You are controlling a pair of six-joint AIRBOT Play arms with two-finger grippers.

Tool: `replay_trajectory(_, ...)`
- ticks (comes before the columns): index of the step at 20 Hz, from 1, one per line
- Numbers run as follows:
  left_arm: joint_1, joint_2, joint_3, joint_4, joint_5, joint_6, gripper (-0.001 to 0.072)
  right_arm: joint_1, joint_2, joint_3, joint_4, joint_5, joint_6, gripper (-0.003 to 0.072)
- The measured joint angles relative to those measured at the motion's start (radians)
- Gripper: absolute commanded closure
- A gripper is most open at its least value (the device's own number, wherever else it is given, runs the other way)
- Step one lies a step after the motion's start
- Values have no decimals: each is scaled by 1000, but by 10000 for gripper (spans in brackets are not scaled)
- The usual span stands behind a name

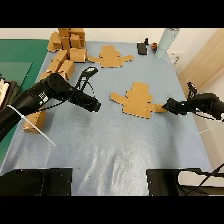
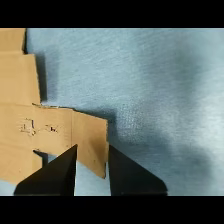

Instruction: Fold the box.

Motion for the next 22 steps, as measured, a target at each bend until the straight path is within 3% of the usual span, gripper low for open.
replay_trajectory(9,0,0,0,0,0,0,700,25,-47,79,33,-83,-105,410)
replay_trajectory(10,0,0,0,0,0,0,700,31,-62,94,34,-95,-109,457)
replay_trajectory(15,0,0,0,0,5,0,700,53,-119,163,37,-138,-117,481)
replay_trajectory(16,0,0,0,0,5,0,700,54,-127,177,37,-140,-117,587)
replay_trajectory(18,0,0,0,0,6,0,700,57,-142,202,36,-154,-118,682)
replay_trajectory(22,0,0,0,0,9,0,699,60,-156,224,37,-186,-117,684)
